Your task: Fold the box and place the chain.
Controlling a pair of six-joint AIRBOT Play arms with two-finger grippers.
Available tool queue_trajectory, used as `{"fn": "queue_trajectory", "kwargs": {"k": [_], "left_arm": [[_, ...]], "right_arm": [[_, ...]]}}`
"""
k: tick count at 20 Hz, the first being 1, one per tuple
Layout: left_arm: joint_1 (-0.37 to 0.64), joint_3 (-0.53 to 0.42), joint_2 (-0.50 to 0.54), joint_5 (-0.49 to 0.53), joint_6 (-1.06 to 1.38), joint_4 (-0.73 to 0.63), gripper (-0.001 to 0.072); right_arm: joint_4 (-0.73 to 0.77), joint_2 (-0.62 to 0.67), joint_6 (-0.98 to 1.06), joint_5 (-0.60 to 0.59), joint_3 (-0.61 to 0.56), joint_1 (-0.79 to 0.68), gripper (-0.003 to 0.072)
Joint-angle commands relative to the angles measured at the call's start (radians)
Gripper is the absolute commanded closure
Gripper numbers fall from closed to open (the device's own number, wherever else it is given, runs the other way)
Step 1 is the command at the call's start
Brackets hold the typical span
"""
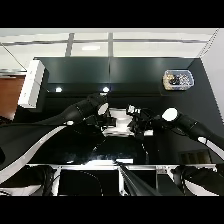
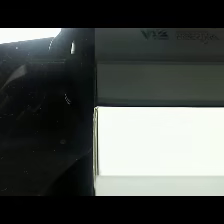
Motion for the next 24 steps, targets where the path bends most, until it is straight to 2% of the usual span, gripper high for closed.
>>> {"fn": "queue_trajectory", "kwargs": {"k": [1,3,4,5,6,7,8,9,10,11,12,15,19,21,23,24], "left_arm": [[0.0,0.0,0.0,0.0,0.0,-0.001,0.0677],[0.0,0.0,0.0,0.0,-0.001,-0.001,0.0677],[0.0,0.0,0.0,0.0,-0.001,-0.001,0.0677],[0.0,0.0,0.0,0.0,0.0,0.0,0.0677],[0.0,0.0,0.0,0.0,-0.001,-0.001,0.0677],[0.0,0.0,0.0,0.0,0.0,-0.001,0.0677],[0.0,0.0,0.0,0.0,-0.001,-0.001,0.0678],[0.0,0.0,0.0,0.0,0.0,-0.001,0.0677],[0.0,0.0,0.0,0.0,-0.001,-0.001,0.0677],[0.0,0.0,0.0,0.002,-0.001,-0.002,0.0677],[0.0,0.0,0.0,0.002,-0.001,-0.005,0.0677],[0.0,0.0,0.0,0.002,0.0,-0.004,0.0676],[0.0,0.0,0.0,0.002,0.0,-0.004,0.0677],[0.0,0.0,0.0,0.002,0.0,-0.004,0.0676],[0.0,0.0,0.0,0.002,0.0,-0.004,0.0676],[0.0,0.0,0.0,0.002,0.0,-0.004,0.0676]], "right_arm": [[-0.003,-0.001,0.0,-0.007,0.0,0.005,0.0505],[-0.005,-0.001,0.0,-0.008,0.0,0.004,0.0504],[-0.004,-0.001,0.0,-0.01,0.0,0.004,0.0423],[-0.005,-0.001,0.001,-0.014,0.0,0.004,0.0296],[-0.005,-0.001,0.0,-0.014,0.0,0.004,0.036],[-0.005,-0.001,0.0,-0.013,0.0,0.004,0.0527],[-0.004,-0.001,0.001,-0.015,0.0,0.004,0.048],[-0.005,-0.001,0.001,-0.016,0.0,0.004,0.0329],[-0.005,-0.001,0.001,-0.014,0.0,0.004,0.0421],[-0.006,0.002,0.001,-0.011,0.0,0.004,0.0629],[-0.009,0.012,0.011,-0.012,0.0,0.002,0.0656],[-0.074,0.092,0.231,0.054,0.003,-0.057,0.0665],[-0.116,0.218,0.569,0.328,0.024,-0.338,0.0665],[-0.114,0.225,0.783,0.33,0.018,-0.513,0.0665],[-0.146,0.22,1.093,0.241,-0.009,-0.634,0.0665],[-0.212,0.214,1.266,0.211,-0.019,-0.667,0.0665]]}}
